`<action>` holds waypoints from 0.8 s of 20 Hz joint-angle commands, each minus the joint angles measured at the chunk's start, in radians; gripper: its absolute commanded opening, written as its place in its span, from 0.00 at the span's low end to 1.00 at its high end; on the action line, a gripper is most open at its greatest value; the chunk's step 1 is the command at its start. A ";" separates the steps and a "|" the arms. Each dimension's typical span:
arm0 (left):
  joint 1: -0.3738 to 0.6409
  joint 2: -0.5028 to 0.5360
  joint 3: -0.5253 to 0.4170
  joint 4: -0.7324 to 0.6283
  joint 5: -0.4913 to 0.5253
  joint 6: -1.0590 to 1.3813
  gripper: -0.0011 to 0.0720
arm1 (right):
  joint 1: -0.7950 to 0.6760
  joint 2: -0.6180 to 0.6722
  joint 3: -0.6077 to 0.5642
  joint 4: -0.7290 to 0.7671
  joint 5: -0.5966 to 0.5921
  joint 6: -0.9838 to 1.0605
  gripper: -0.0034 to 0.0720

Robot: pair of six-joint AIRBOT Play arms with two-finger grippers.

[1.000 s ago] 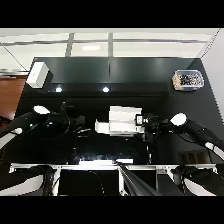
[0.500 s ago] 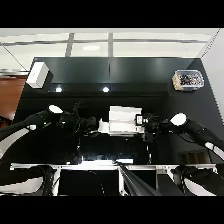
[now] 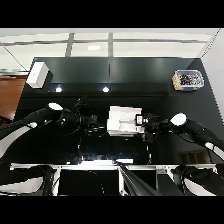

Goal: Fold the box and place the chain.

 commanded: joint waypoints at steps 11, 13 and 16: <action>0.001 0.000 0.005 -0.110 -0.085 0.085 0.89 | 0.001 0.000 0.000 0.000 0.000 0.000 0.36; -0.003 0.000 0.005 -0.127 -0.087 0.085 0.89 | 0.001 0.000 0.000 0.000 0.000 0.000 0.36; -0.024 0.000 0.024 -0.127 -0.087 0.084 0.87 | 0.001 0.000 0.000 0.000 0.000 0.000 0.36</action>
